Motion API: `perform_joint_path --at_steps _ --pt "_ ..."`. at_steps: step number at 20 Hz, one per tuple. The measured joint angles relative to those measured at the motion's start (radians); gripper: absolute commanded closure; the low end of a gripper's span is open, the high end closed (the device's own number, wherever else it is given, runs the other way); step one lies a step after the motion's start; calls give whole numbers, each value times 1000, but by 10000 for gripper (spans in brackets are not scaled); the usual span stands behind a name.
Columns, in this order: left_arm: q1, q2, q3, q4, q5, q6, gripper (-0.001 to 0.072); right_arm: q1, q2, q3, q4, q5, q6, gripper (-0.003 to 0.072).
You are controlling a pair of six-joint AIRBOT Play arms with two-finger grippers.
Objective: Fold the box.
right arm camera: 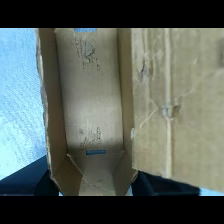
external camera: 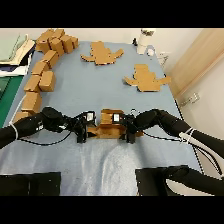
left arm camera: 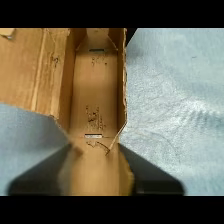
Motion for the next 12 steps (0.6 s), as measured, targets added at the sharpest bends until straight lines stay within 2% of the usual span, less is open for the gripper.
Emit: perform_joint_path --at_steps 8,12 --pt "-19 -29 14 -8 42 10 486 0 0 0 0 0 0 114" --pt "-36 -37 16 -68 42 54 486 0 0 0 0 0 0 115"
